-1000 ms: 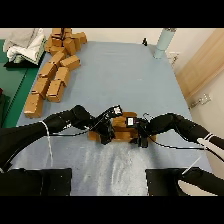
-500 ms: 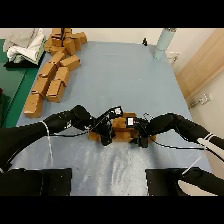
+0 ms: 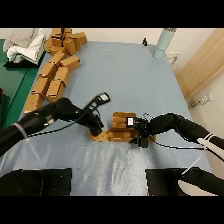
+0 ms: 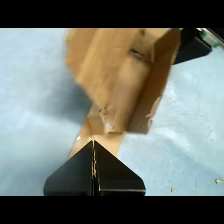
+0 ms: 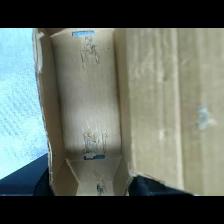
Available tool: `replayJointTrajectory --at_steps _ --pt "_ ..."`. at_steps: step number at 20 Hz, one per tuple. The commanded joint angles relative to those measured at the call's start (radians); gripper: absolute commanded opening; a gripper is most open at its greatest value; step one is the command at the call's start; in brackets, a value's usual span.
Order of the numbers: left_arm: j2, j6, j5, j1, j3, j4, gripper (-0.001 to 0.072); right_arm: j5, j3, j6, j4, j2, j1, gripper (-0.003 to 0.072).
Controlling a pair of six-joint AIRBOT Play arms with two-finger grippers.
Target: Fold the box.
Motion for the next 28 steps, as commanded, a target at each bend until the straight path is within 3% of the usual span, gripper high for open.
replayJointTrajectory --at_steps 1,4,7,15,28 --pt "0.137 -0.230 -0.087 0.116 -0.002 0.140 0.0009 0.000 0.000 0.001 0.000 0.000 0.001 0.0488" --pt "0.148 -0.459 -0.140 0.214 -0.032 0.161 0.0010 0.000 0.000 0.000 0.000 0.000 0.001 0.0488" --pt "0.103 -0.616 -0.140 0.240 -0.098 0.153 0.0010 0.000 0.000 0.000 0.000 0.000 0.001 0.0488" --pt "-0.056 -0.646 -0.050 0.100 -0.151 -0.018 0.0009 0.000 0.000 0.000 0.000 0.000 0.001 0.0488" --pt "-0.062 -0.497 0.054 -0.024 -0.150 -0.277 0.0010 0.001 0.000 0.001 0.000 0.000 0.001 0.0488"
